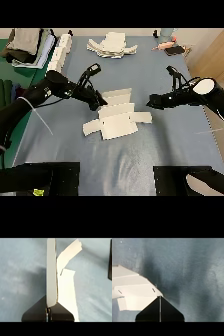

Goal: Fold the box.

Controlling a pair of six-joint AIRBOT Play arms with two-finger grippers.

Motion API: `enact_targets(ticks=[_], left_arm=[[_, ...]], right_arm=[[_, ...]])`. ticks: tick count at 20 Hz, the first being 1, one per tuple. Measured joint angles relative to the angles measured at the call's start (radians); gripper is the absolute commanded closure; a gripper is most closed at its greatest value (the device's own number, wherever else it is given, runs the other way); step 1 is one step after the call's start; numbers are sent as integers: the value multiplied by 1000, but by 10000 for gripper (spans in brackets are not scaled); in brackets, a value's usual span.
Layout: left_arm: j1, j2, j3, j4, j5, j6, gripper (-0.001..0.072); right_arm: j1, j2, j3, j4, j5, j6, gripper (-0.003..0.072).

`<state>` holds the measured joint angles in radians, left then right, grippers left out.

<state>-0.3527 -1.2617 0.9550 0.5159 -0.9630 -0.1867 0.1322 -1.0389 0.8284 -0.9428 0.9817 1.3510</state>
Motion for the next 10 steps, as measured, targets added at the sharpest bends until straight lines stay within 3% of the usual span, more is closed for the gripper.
enact_targets(ticks=[5, 10], left_arm=[[-137, 117, -171, -158, 217, 304, 699], [-179, 127, -320, -356, 339, 576, 698]], right_arm=[[-5, 19, 11, 42, -34, 13, 684], [-4, 23, 13, 75, -48, 18, 684]])
